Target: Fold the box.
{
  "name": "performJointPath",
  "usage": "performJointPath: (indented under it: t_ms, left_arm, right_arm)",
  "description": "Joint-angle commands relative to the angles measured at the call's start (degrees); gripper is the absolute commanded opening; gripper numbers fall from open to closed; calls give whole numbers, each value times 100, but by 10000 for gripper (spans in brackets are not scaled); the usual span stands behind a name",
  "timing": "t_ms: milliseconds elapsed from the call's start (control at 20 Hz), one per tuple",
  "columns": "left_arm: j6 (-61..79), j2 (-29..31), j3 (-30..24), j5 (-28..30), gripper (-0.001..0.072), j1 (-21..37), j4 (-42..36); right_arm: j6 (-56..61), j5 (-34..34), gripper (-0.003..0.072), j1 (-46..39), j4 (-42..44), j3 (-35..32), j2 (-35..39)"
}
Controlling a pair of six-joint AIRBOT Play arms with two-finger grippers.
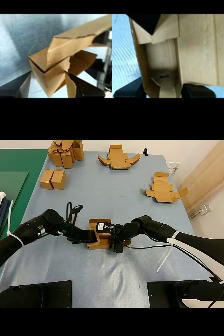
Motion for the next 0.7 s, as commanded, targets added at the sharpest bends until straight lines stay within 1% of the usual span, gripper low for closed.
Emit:
performJointPath:
  t_ms: [0,100,150,200,250,350,550,650]
  left_arm:
    - [-1965,42,168,407,599,-756,1502]
    - [-2975,44,337,372,598,-1130,2450]
    - [-3261,44,444,321,598,-1287,2835]
    - [-3438,44,535,269,598,-1388,3073]
    - [-3648,42,610,238,581,-1447,3257]
    - [-4085,35,643,234,580,-1473,3414]
    - [-4122,-236,662,-107,581,-1521,3451]
    - [-4201,-352,684,24,581,-1521,3458]
  right_arm:
    - [2,28,155,-2,2,0,0]
    - [2,48,155,-2,2,0,0]
    - [2,48,155,-2,4,0,-2]
    - [2,46,155,-2,11,0,-13]
    - [2,46,155,-2,26,0,-37]
    - [2,46,155,0,79,0,-105]
    - [2,44,155,-2,146,2,-142]
    - [2,44,155,0,144,2,-140]
